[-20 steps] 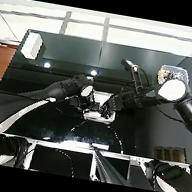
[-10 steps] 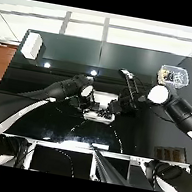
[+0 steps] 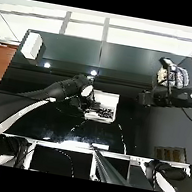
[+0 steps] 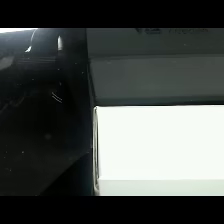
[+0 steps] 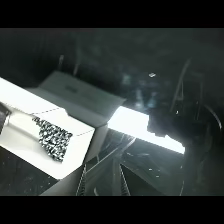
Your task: Fold the box and place the chain.
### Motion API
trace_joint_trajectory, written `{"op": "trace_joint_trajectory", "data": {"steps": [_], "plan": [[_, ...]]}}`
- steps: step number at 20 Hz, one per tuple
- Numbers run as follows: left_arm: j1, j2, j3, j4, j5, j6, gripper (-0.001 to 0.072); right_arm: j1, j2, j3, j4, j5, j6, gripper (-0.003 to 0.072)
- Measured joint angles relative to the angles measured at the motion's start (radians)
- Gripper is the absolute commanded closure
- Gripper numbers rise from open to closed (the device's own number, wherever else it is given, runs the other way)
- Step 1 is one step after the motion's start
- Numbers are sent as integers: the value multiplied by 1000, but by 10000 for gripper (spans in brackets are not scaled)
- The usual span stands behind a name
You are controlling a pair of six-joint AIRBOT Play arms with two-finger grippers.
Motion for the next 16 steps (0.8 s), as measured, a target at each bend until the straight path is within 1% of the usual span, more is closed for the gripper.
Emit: {"op": "trace_joint_trajectory", "data": {"steps": [1, 2, 3, 4, 5, 7, 10, 13, 16], "plan": [[0, 0, 0, -3, 0, 0, 679, -7, 9, 0, -2, 2, 0, 420], [0, 0, 1, -8, 0, 0, 639, -13, 17, 0, -3, 5, 1, 420], [0, 0, 4, -12, -3, -3, 416, -17, 21, 0, -3, 7, 2, 420], [0, 0, 9, -18, -5, -11, 266, -19, 25, 0, -4, 8, 3, 419], [0, 0, 17, -21, -13, -21, 255, -22, 28, 0, -4, 9, 3, 419], [0, 3, 42, -22, -37, -26, 255, -24, 32, 0, -5, 10, 3, 420], [0, 39, 85, -19, -60, 50, 255, -26, 34, 0, -4, 13, 2, 419], [6, 120, 103, -12, -106, 191, 254, -27, 35, 0, -5, 19, 2, 420], [61, 233, 70, 15, -166, 340, 254, -27, 35, 0, -7, 24, 2, 420]]}}
